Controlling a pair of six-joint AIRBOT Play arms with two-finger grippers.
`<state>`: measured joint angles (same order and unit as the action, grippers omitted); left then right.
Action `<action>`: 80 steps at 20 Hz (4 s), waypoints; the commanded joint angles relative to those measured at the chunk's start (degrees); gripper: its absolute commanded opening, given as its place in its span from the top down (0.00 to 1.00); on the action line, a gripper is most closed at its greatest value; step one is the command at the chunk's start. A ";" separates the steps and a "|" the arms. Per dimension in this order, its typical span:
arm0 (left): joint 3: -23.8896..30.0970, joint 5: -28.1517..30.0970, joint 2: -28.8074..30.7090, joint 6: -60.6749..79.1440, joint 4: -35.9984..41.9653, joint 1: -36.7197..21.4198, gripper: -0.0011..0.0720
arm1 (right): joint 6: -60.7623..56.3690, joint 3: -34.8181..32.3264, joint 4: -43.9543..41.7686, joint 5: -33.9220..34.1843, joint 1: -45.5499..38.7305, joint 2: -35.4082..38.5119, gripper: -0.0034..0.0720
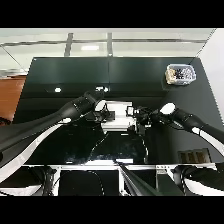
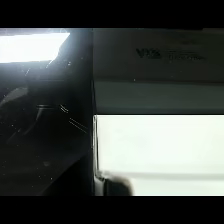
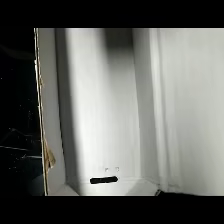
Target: Fold the box and place the chain.
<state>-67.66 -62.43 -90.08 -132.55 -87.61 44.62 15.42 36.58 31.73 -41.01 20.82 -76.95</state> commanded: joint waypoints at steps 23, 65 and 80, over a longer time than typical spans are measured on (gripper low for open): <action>-0.09 -1.25 0.04 2.08 0.04 -0.11 0.94 | -12.04 -0.07 -0.74 -3.96 0.02 5.86 0.69; -0.09 -1.05 0.04 2.08 0.02 -0.11 0.94 | -71.19 -8.24 -5.64 -18.69 -24.90 1.68 0.93; -0.09 -1.05 0.04 2.08 0.02 -0.11 0.94 | -66.16 0.50 -11.74 -25.31 -16.22 1.42 0.43</action>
<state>-67.75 -63.51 -90.08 -130.48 -87.57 44.56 -50.92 35.79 22.09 -66.54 2.44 -75.46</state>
